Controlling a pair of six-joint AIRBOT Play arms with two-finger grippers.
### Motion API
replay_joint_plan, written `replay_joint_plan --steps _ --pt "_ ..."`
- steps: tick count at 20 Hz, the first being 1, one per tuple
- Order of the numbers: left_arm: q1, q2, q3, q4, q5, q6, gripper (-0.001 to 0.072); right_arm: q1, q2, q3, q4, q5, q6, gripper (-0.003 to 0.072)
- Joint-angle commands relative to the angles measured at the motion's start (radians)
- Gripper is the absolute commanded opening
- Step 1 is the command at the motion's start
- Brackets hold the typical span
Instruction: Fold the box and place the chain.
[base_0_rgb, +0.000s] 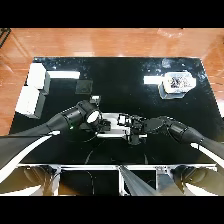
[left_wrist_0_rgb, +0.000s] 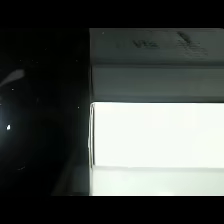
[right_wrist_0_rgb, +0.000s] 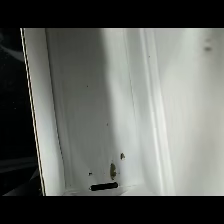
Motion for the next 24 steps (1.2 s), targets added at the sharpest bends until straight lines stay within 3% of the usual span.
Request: replay_joint_plan --steps 1,4,7,12,13,14,19,20,21,22,24 --pt "0.006 0.011 0.001 0.01 -0.002 0.001 0.0542 0.0 -0.001 0.0 0.0 0.0 0.0 0.0023" --pt "0.007 0.011 0.0 0.01 0.002 0.001 0.0531 0.0 -0.001 0.0 0.0 0.0 0.0 0.0023" --pt "0.007 0.008 0.0 0.006 0.006 0.002 0.0412 0.0 -0.001 0.0 0.001 0.0 0.0 0.0023" --pt "0.007 -0.023 0.0 -0.024 0.0 0.003 0.0385 0.0 -0.001 0.0 0.001 0.0 0.01 0.0023" --pt "0.006 -0.024 0.0 -0.024 0.0 0.013 0.0176 0.0 -0.001 0.0 0.001 0.0 0.01 0.0023" --pt "0.006 -0.024 0.0 -0.024 0.005 0.039 0.0027 0.0 -0.001 0.0 0.0 -0.001 0.01 0.0023" --pt "0.007 -0.024 0.0 -0.022 -0.01 0.055 0.0024 0.0 0.001 0.0 0.0 -0.024 0.024 0.0035" --pt "0.007 -0.023 0.0 -0.016 -0.021 0.055 0.0024 0.0 0.001 0.0 -0.001 -0.026 0.058 0.0253" --pt "0.007 -0.022 0.0 -0.006 -0.023 0.054 0.0024 0.0 0.002 0.0 -0.003 -0.027 0.09 0.0636" --pt "0.007 -0.019 0.0 0.005 -0.023 0.054 0.0024 0.0 0.007 0.002 -0.019 -0.037 0.107 0.0692" --pt "0.007 -0.008 0.0 0.011 -0.021 0.054 0.0024 0.0 0.023 0.021 -0.083 -0.092 0.15 0.0691"
